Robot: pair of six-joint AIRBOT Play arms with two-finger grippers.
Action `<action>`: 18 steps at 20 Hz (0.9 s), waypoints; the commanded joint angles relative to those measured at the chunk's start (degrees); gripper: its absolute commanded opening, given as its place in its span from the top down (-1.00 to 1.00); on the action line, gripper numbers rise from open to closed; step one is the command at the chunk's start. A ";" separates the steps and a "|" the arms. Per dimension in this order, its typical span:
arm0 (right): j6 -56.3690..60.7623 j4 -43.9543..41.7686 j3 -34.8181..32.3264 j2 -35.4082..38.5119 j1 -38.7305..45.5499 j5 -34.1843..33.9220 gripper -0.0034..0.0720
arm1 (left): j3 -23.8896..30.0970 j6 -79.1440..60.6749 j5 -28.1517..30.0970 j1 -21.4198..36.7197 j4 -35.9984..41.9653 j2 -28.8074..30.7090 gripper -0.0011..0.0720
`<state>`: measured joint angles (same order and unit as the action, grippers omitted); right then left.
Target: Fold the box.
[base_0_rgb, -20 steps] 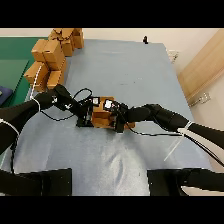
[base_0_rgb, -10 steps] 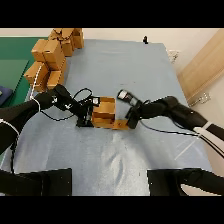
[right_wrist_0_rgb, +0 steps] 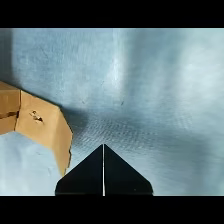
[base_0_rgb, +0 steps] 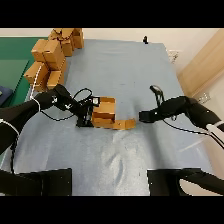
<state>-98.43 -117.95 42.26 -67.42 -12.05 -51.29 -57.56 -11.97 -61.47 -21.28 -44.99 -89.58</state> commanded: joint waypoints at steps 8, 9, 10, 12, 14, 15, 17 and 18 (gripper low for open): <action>-8.22 -24.79 2.97 -8.83 -9.44 1.14 0.90 | -0.04 0.00 -0.15 -0.04 0.00 -0.02 0.82; -8.66 -25.29 3.26 -7.80 -9.42 1.90 0.90 | -0.04 0.02 -0.20 -0.04 0.00 -0.02 0.82; -8.72 -25.44 3.54 -6.73 -9.42 2.08 0.90 | -0.04 0.02 -0.22 -0.04 0.02 -0.02 0.82; -8.81 -25.44 3.76 -5.66 -9.42 0.87 0.90 | -0.04 0.02 -0.20 -0.04 0.02 -0.02 0.82; -8.76 -25.94 3.76 -5.60 -9.42 -0.26 0.90 | -0.04 0.02 -0.22 -0.04 0.02 -0.02 0.82; -8.79 -26.80 3.80 -5.60 -9.42 -0.22 0.90 | -0.04 0.02 -0.24 -0.04 0.02 -0.02 0.82; -9.07 -27.87 3.96 -5.60 -9.42 -0.22 0.90 | -0.04 0.02 -0.39 -0.04 0.04 -0.02 0.82; -9.16 -28.13 4.02 -5.60 -9.44 -0.24 0.90 | -0.04 0.02 -0.55 -0.04 0.04 0.00 0.82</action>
<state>-107.20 -144.42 46.04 -73.23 -21.39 -51.13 -57.56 -11.94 -61.67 -21.28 -44.97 -89.58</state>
